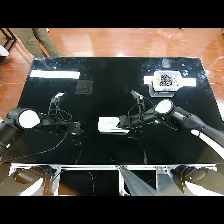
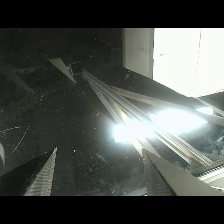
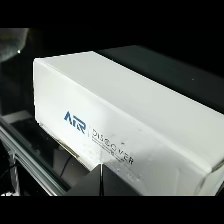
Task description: Fold the box and place the chain.
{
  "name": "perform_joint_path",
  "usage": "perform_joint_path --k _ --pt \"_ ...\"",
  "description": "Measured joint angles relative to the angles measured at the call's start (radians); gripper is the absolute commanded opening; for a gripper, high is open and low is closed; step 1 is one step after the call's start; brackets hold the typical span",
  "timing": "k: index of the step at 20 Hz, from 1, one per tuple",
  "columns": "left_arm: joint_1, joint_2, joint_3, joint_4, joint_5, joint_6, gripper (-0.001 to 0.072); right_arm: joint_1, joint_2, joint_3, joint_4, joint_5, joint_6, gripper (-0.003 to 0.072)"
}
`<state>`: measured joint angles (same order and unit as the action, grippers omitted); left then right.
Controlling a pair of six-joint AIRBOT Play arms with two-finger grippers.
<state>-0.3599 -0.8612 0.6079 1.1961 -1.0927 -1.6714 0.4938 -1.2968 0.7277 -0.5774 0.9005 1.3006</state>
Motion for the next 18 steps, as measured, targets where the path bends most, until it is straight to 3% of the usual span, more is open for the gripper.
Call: perform_joint_path --k 12,18 --pt "0.0 0.0 0.0 -0.001 0.0 0.0 0.0632 -0.018 0.055 0.072 0.013 0.074 -0.018 0.0018" --pt "0.0 -0.024 0.066 -0.001 -0.008 0.051 0.0633 -0.193 0.21 0.126 0.005 0.187 -0.024 0.0019"
